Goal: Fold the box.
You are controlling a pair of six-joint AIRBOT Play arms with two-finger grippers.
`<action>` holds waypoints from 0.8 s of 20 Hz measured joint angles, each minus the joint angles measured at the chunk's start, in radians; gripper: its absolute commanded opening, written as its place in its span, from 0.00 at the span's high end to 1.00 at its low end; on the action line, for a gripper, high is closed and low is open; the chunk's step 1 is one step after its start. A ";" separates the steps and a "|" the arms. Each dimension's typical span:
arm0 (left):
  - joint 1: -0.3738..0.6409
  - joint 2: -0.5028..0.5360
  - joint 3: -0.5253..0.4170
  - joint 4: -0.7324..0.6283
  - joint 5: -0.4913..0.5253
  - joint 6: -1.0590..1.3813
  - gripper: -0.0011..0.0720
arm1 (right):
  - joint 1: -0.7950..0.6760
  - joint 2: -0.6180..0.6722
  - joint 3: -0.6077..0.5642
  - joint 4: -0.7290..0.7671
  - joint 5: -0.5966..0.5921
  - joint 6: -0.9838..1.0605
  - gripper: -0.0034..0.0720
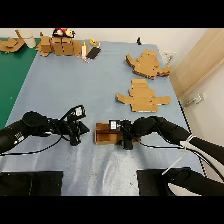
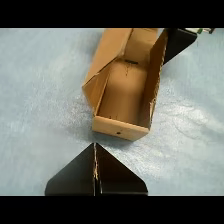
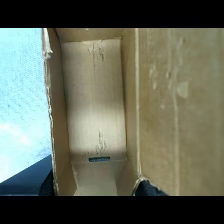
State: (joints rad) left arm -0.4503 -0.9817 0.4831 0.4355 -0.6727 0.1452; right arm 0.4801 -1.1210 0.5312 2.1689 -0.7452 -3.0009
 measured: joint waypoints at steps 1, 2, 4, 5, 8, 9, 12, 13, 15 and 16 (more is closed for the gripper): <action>-0.001 -0.003 -0.001 -0.003 -0.002 0.031 0.03 | 0.000 0.000 0.000 0.000 0.000 0.000 0.37; -0.001 -0.006 -0.002 -0.007 -0.005 0.051 0.03 | 0.000 0.000 0.000 0.000 0.000 0.000 0.37; -0.003 -0.009 -0.003 -0.012 -0.012 0.079 0.03 | 0.000 0.000 0.000 0.000 0.000 0.000 0.37; -0.003 -0.014 -0.003 -0.013 -0.014 0.089 0.03 | 0.000 0.000 0.000 0.000 0.000 0.000 0.37; -0.004 -0.036 -0.003 -0.015 -0.034 0.105 0.03 | 0.000 0.000 0.000 0.000 0.000 0.000 0.37; -0.005 -0.048 -0.003 -0.016 -0.042 0.107 0.03 | 0.000 0.000 0.000 0.000 0.000 0.000 0.37; -0.005 -0.088 -0.003 -0.025 -0.064 0.129 0.03 | 0.000 0.000 0.000 0.000 0.000 0.000 0.37; -0.005 -0.102 -0.003 -0.040 -0.072 0.146 0.03 | 0.000 0.000 0.000 0.000 0.000 0.000 0.37; -0.006 -0.133 0.004 -0.075 -0.085 0.183 0.03 | 0.000 0.000 0.000 0.000 0.000 0.000 0.37; -0.008 -0.150 0.010 -0.087 -0.093 0.200 0.03 | 0.000 0.000 0.000 0.000 0.000 0.000 0.37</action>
